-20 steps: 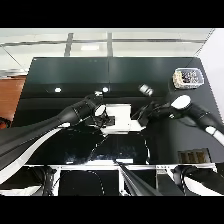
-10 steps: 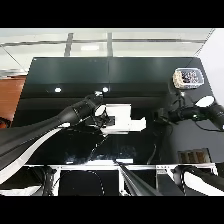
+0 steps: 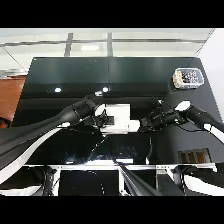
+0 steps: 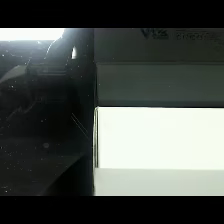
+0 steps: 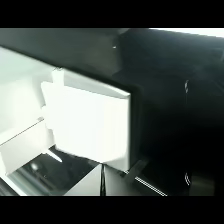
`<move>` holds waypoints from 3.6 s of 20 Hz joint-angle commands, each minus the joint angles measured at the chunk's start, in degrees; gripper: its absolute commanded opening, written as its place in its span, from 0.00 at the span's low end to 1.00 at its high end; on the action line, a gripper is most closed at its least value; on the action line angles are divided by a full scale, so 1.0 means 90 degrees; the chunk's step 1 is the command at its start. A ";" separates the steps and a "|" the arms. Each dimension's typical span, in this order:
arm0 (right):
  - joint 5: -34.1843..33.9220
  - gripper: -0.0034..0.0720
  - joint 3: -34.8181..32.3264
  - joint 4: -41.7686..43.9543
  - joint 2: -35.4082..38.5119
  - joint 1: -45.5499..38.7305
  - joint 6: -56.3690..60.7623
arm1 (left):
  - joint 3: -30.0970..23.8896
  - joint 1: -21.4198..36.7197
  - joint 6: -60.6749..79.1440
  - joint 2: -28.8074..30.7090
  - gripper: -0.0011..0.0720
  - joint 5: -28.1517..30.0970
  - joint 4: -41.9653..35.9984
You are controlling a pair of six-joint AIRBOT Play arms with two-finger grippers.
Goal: Fold the box and place the chain.
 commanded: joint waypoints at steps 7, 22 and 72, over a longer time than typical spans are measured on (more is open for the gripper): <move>0.0928 0.07 0.0542 -0.0172 -0.0029 -0.0661 -0.0512 | 0.0002 0.0002 -0.0002 -0.0005 0.05 -0.0049 0.0002; 0.0308 0.06 0.0488 -0.0039 -0.0925 -0.0287 -0.0627 | 0.0002 0.0002 -0.0002 -0.0005 0.05 -0.0056 0.0002; 0.0617 0.53 0.2577 -0.3070 -0.0639 0.2346 0.3687 | 0.0002 0.0002 -0.0002 -0.0005 0.05 -0.0041 0.0017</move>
